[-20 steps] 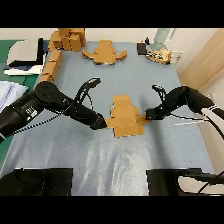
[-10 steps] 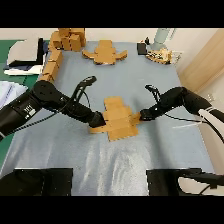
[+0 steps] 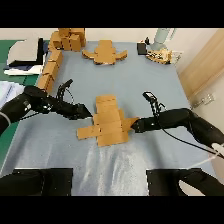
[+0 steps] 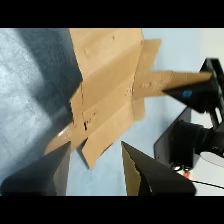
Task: Fold the box.
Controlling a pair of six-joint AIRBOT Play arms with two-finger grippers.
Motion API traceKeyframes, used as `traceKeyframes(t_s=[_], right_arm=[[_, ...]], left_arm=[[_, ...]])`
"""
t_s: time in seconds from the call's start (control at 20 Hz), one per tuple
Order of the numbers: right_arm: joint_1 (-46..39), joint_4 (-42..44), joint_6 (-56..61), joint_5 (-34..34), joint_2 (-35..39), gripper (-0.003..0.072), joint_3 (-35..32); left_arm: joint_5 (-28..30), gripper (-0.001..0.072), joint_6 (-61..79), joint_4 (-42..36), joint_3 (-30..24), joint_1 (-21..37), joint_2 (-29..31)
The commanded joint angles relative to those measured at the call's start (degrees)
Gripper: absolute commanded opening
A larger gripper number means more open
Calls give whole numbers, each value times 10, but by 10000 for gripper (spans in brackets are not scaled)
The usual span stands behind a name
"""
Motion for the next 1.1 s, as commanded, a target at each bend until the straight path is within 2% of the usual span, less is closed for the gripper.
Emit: traceKeyframes(t_s=[0.0, 0.2, 0.5, 0.65, 0.85, 0.9, 1.05], right_arm=[[22, 6, 21, 18, 34, 2, -23], [22, 4, 21, 18, 31, 2, -23], [22, 1, 22, 17, 32, 2, -23], [22, 0, 22, 14, 31, 2, -23], [22, -6, 22, 17, 29, 2, -23], [22, -7, 22, 17, 27, 2, -23], [22, -10, 22, 14, 21, 2, -23]], left_arm=[[-23, 499, 103, -111, 10, 17, -92], [-67, 498, 174, -196, 49, 14, -180], [-75, 497, 195, -176, 149, -12, -260], [-93, 497, 153, -89, 182, -2, -263], [-105, 495, 167, -85, 196, 0, -263], [-106, 451, 175, -85, 196, -4, -263], [-105, 449, 202, -88, 196, -18, -265]])
